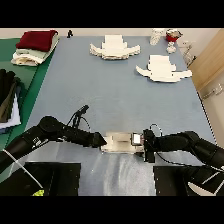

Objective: Fold the box.

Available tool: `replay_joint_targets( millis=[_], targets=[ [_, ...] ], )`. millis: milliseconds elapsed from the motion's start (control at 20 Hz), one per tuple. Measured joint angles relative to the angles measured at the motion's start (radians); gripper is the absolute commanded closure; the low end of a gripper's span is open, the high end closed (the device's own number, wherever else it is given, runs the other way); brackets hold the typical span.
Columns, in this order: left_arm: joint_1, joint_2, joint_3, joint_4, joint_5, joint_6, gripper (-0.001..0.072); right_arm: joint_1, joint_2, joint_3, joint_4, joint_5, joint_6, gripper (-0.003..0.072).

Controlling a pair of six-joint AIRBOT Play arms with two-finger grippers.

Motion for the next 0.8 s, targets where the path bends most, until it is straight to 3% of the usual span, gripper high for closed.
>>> replay_joint_targets(
  millis=[150, 450, 800],
  targets=[
    [-0.113, 0.0, 0.042, 0.083, 0.079, -0.114, 0.0255, 0.0, 0.0, 0.0, 0.0, 0.0, 0.0, 0.0231],
    [-0.317, -0.029, 0.148, 0.436, 0.159, -0.544, 0.0256, 0.0, 0.0, 0.0, 0.0, 0.0, 0.0, 0.0231],
    [-0.502, -0.191, 0.311, 0.713, 0.116, -0.935, 0.0256, 0.0, 0.0, 0.0, 0.0, 0.0, 0.0, 0.0231]
  ],
)
